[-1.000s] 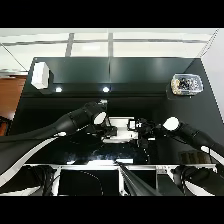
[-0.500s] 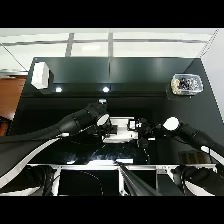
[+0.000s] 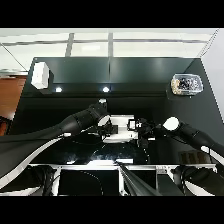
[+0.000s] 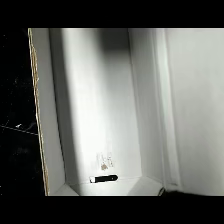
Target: Fold the box and place the chain.
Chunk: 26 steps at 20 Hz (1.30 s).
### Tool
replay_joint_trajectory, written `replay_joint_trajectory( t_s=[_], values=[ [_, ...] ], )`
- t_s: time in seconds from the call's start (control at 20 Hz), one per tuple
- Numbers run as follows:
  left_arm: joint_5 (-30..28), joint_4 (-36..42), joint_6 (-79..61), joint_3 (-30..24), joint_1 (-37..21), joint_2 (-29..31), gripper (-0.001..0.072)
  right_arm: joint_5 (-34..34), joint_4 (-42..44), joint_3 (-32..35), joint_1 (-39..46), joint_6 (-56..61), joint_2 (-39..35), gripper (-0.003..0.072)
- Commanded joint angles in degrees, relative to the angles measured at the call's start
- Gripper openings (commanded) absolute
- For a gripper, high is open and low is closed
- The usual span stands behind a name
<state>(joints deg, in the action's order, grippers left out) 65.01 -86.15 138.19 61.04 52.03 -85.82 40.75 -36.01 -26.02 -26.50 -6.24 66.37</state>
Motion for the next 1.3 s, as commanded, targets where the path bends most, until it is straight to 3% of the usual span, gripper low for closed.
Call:
replay_joint_trajectory(
  t_s=[0.0,0.1,0.15,0.2,0.3,0.55,0.65,0.75,1.1,1.25],
  values=[
    [-0.3,0.1,0.0,0.0,0.0,-0.1,0.0232,0.0,0.0,0.0,0.0,0.0,0.0,0.0309],
    [-0.2,0.1,-0.2,0.0,0.1,-0.1,0.0216,0.0,0.0,0.0,0.0,0.0,0.0,0.0309],
    [0.1,0.1,-0.2,0.0,0.3,-0.1,0.0170,0.0,0.0,0.0,0.0,0.0,0.0,0.0309],
    [0.1,-0.1,-0.2,0.0,0.7,-0.1,0.0072,0.0,0.0,0.0,0.0,0.0,0.0,0.0309],
    [0.0,-0.2,-0.2,0.0,1.3,-0.1,0.0026,0.0,0.0,0.0,0.0,0.0,0.0,0.0309],
    [0.0,-0.2,-0.2,0.0,1.4,-0.1,0.0042,0.0,0.0,0.0,0.0,0.0,0.0,0.0309],
    [0.3,-0.2,-0.2,0.0,1.4,-0.1,0.0239,0.0,0.0,0.0,0.0,0.0,0.0,0.0309],
    [0.7,-0.4,-0.2,0.0,1.4,0.0,0.0291,0.0,0.0,0.0,0.0,0.0,0.0,0.0309],
    [1.2,-1.3,0.1,0.0,1.1,0.1,0.0283,0.0,0.0,0.0,0.0,0.0,0.0,0.0309],
    [1.0,-1.4,0.1,0.0,1.1,0.0,0.0156,0.0,0.0,0.0,0.0,0.0,0.0,0.0309]
  ],
)
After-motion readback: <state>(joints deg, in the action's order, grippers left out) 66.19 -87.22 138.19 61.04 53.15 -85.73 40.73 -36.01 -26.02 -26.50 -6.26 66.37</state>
